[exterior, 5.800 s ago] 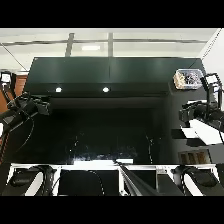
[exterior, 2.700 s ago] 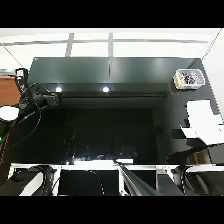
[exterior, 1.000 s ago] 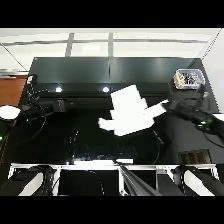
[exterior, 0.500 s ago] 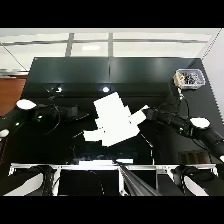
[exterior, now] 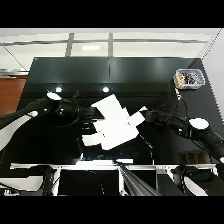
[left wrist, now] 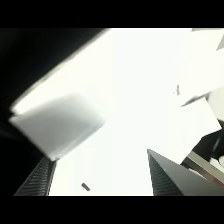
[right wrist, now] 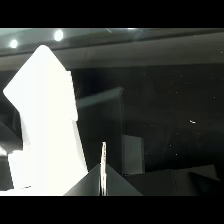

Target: Fold the box and place the chain.

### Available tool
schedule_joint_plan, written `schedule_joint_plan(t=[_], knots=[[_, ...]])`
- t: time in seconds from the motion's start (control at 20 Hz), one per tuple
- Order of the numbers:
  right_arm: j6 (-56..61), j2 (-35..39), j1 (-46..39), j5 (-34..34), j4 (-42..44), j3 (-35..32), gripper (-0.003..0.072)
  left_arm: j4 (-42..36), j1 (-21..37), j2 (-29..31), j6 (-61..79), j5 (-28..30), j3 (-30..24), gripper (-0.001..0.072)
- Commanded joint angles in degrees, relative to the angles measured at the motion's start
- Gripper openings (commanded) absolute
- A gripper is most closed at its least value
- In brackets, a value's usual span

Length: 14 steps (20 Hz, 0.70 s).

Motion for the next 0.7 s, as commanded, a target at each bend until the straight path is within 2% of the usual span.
schedule_joint_plan(t=[0.0,0.25,0.35,0.55,0.65], knots=[[0.0,0.0,0.0,0.2,0.0,0.0,0.0023,-2.7,-1.8,-4.6,3.7,-6.7,3.8,0.0703],[0.0,0.0,0.1,1.2,0.0,0.0,0.0023,-2.5,-1.4,-6.3,16.1,-14.8,5.1,0.0679],[0.0,0.0,0.0,1.2,0.0,0.0,0.0023,-2.5,-1.5,-6.7,17.2,-14.9,5.2,0.0619],[0.0,0.0,0.0,1.2,-0.1,0.0,0.0024,2.8,-2.7,-6.8,17.9,-14.5,7.1,0.0611],[0.0,0.0,0.0,1.2,-0.1,0.0,0.0024,5.8,-3.9,-6.8,17.9,-14.3,8.2,0.0491]])
